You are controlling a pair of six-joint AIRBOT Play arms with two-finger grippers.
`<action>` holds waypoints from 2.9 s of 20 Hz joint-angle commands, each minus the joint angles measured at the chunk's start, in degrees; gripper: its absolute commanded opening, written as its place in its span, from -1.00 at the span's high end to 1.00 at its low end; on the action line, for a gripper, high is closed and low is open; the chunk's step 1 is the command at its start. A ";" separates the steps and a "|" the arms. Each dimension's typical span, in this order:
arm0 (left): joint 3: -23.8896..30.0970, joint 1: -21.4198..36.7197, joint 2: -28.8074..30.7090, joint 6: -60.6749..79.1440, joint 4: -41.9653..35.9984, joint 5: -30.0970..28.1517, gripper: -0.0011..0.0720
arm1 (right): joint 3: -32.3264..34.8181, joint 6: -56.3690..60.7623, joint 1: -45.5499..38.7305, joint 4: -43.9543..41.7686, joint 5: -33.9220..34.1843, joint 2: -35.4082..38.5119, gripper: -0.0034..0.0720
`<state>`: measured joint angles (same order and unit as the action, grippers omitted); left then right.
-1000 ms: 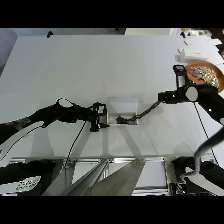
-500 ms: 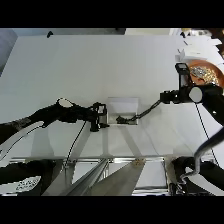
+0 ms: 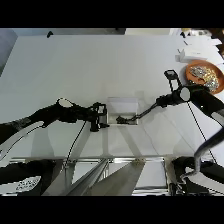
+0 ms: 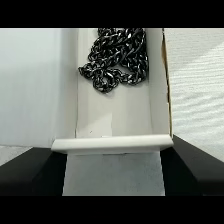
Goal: Fold the box and place the chain.
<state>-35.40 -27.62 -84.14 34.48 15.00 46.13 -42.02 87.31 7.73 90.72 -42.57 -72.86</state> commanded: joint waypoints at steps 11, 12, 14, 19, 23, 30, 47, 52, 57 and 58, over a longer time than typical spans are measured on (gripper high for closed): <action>0.02 0.02 0.04 0.00 0.02 -0.02 0.35 | 0.00 -3.17 0.00 1.18 3.15 -2.12 0.28; 0.02 0.02 0.04 0.00 0.02 -0.02 0.35 | 0.00 -3.21 0.00 1.16 3.04 -2.49 0.28; 0.02 0.02 0.04 0.00 0.02 -0.02 0.35 | 0.00 -3.21 0.00 1.16 2.71 -3.28 0.28; 0.02 0.02 0.04 0.00 0.02 0.00 0.35 | 0.00 -3.39 0.00 1.01 0.90 -4.17 0.65; 0.02 0.02 0.04 0.00 0.02 0.00 0.35 | 0.00 -3.41 0.02 0.98 -1.66 -4.15 0.82; 0.02 0.02 0.04 0.00 0.02 -0.02 0.35 | 0.00 -3.39 0.02 0.52 -3.15 0.59 0.87; 0.02 0.02 0.04 0.00 0.02 0.00 0.35 | 0.00 -9.60 16.96 -26.25 -4.50 26.14 0.87; 0.02 0.02 0.04 0.00 0.02 -0.02 0.35 | -0.02 -9.62 25.70 -32.83 2.19 27.67 0.87; 0.02 0.02 0.04 0.00 0.02 -0.02 0.35 | 0.00 -9.66 32.26 -34.62 9.90 27.65 0.87; 0.02 0.02 0.04 0.00 0.02 -0.02 0.35 | 0.00 -9.66 33.35 -34.62 11.23 27.61 0.87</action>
<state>-35.40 -27.64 -84.14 34.48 15.00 46.13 -41.98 77.71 37.47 57.76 -36.36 -45.39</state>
